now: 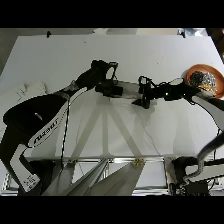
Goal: Fold the box and place the chain.
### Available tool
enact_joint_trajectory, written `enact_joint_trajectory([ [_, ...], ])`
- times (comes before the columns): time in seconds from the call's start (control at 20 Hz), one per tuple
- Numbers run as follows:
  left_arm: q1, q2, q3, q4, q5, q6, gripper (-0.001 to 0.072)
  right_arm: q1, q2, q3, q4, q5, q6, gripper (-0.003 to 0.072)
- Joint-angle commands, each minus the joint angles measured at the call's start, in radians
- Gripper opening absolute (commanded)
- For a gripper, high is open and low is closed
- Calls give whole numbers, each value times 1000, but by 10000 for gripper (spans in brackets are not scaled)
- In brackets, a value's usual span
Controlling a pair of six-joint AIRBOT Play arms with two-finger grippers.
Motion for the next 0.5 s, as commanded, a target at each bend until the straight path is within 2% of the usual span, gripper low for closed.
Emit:
enact_joint_trajectory([
  [0.0, -5, -4, 1, -7, 4, -4, 10, 0, 0, 0, 2, -4, -3, 435],
  [0.15, -6, 1, 1, -10, 10, -4, 13, 0, 0, 0, 2, -4, -3, 435],
  [0.2, -6, 6, 1, -13, 9, -4, 70, 0, 0, 0, 2, -5, -3, 435],
  [0.25, -5, 12, 1, -15, 9, -4, 174, 0, 0, 0, 2, -4, -3, 435],
  [0.3, -1, 23, 1, -19, 8, -4, 307, 0, 0, 0, 2, -4, -3, 435],
  [0.35, 3, 35, 1, -24, 3, -4, 340, 0, 0, 0, 2, -4, -3, 435],
  [0.45, 16, 71, 1, -37, -7, -3, 340, 0, 0, 0, 2, -5, -3, 435],
])
